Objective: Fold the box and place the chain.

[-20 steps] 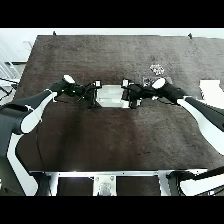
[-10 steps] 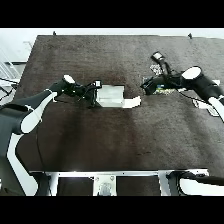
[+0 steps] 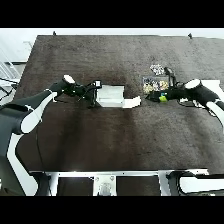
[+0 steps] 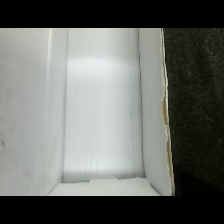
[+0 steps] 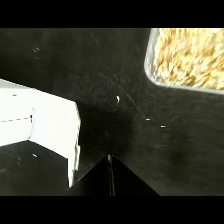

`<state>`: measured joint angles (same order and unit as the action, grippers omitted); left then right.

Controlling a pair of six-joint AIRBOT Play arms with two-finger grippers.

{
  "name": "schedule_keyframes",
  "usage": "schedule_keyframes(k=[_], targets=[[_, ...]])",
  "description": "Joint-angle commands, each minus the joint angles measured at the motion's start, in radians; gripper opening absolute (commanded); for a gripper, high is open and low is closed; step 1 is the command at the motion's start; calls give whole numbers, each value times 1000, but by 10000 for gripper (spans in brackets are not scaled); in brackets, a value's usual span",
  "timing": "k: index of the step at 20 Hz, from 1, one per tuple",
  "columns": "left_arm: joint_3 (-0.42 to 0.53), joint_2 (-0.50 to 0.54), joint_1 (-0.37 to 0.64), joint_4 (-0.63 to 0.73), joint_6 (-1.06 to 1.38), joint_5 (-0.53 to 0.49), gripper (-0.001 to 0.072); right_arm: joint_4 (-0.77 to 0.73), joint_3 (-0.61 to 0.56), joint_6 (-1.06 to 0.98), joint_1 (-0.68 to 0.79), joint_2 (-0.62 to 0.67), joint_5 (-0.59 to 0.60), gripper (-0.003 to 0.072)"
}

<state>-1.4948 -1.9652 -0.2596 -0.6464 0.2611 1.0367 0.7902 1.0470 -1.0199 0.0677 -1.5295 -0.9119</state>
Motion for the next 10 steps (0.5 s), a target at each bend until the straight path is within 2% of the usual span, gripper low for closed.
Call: schedule_keyframes(k=[1, 5, 10], targets=[[0, 0, 0, 0, 0, 0, 467, -66, -12, -16, -48, -90, 21, 15], [0, 0, 0, 0, 0, 0, 467, -215, -11, 54, -104, -140, 34, 15], [0, 0, -1, 0, 0, 1, 466, -249, 45, 76, -137, -138, -25, 15]])
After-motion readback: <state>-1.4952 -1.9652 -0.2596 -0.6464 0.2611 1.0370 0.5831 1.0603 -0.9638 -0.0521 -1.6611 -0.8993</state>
